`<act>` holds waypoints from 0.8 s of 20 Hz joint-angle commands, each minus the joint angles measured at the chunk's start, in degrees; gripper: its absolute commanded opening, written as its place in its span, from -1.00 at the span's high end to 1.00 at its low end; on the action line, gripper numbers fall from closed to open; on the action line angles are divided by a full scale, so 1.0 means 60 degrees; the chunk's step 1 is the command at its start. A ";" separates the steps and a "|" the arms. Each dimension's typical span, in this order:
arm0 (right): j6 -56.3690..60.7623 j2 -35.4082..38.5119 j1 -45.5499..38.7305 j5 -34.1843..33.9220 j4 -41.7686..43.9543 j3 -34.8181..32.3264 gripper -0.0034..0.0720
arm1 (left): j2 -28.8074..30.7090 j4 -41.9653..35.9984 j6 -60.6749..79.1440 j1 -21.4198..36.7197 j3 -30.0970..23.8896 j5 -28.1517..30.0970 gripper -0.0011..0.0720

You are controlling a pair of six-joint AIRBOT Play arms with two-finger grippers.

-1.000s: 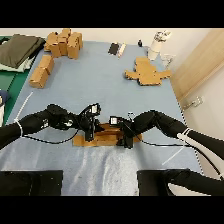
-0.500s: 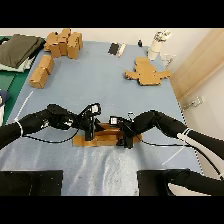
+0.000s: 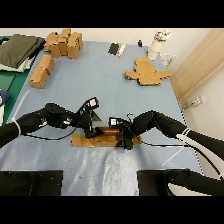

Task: Fold the box.

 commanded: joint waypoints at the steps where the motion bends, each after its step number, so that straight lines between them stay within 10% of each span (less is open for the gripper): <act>1: 0.0029 0.0000 -0.0011 0.0149 -0.0029 0.0007 -0.47 | 0.0688 0.3034 -0.4127 0.0630 0.0004 -0.0645 -0.97; 5: 0.0029 0.0000 -0.0011 0.0149 -0.0033 0.0007 -0.47 | 0.2313 0.6717 -0.9286 0.1104 0.0000 -0.3912 -0.96; 6: 0.0029 0.0004 -0.0011 0.0149 -0.0033 0.0007 -0.47 | 0.2619 0.6696 -1.0663 0.1038 -0.0033 -0.4816 -0.38; 7: 0.0029 0.0004 -0.0011 0.0146 -0.0033 0.0007 -0.47 | 0.2834 0.6397 -1.1599 0.0889 -0.0131 -0.5501 0.95; 9: 0.0029 0.0004 -0.0015 0.0146 -0.0124 0.0007 -0.47 | 0.3129 0.4379 -1.2142 0.0182 -0.0627 -0.5399 0.94; 12: 0.0029 0.0004 -0.0015 0.0142 -0.0142 0.0007 -0.47 | 0.2962 0.0772 -1.2247 -0.1133 -0.1173 -0.2324 0.94; 16: 0.0029 0.0000 -0.0015 0.0135 -0.0138 0.0007 -0.47 | 0.1708 -0.0138 -1.1693 -0.1282 -0.0350 -0.0466 0.94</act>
